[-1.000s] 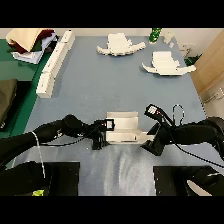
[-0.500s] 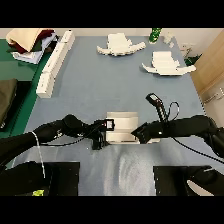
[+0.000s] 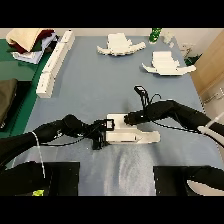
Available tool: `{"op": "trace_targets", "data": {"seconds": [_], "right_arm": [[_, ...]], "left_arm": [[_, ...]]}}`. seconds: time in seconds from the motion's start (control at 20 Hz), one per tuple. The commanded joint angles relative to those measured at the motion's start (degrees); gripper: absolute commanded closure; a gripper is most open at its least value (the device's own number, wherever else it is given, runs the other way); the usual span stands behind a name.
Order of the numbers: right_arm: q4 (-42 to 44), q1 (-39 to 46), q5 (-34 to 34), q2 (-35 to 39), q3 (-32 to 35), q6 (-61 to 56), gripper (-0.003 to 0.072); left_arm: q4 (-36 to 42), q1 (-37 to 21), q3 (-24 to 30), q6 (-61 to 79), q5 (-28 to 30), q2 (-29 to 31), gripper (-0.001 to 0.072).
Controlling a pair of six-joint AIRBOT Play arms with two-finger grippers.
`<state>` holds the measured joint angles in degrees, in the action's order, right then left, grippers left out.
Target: Fold the box.
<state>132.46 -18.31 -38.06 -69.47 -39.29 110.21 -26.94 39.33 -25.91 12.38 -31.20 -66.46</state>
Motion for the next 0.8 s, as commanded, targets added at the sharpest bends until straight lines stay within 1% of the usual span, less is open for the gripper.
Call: {"op": "trace_targets", "data": {"seconds": [0.0,0.25,0.4,0.5,0.6,0.7,0.75], "right_arm": [[-0.39,-0.39,0.04,-6.08,-1.20,2.97,0.0683],[-0.37,-0.35,0.09,-5.84,-1.25,4.55,0.0683],[-0.39,-0.28,0.11,-3.17,-1.36,5.35,0.0683],[-1.20,-0.26,0.02,0.79,-1.36,5.40,0.0683],[-3.41,-0.26,-1.86,5.79,-1.36,5.40,0.0683],[-5.44,-0.28,-6.71,11.54,-1.33,5.88,0.0683],[-5.42,-0.31,-10.40,14.71,-1.25,6.91,0.0683]], "left_arm": [[-0.04,-0.02,-0.04,0.04,0.02,0.02,0.0336],[-0.04,-0.02,-0.04,0.04,0.02,0.02,0.0336],[-0.04,-0.02,-0.04,0.04,0.04,0.02,0.0336],[-0.04,-0.02,-0.04,0.04,0.02,0.02,0.0336],[-0.04,-0.02,-0.04,0.04,0.02,0.02,0.0336],[-0.04,-0.02,-0.04,0.04,0.02,0.02,0.0336],[-0.04,-0.02,-0.04,0.04,0.02,0.02,0.0336]]}}
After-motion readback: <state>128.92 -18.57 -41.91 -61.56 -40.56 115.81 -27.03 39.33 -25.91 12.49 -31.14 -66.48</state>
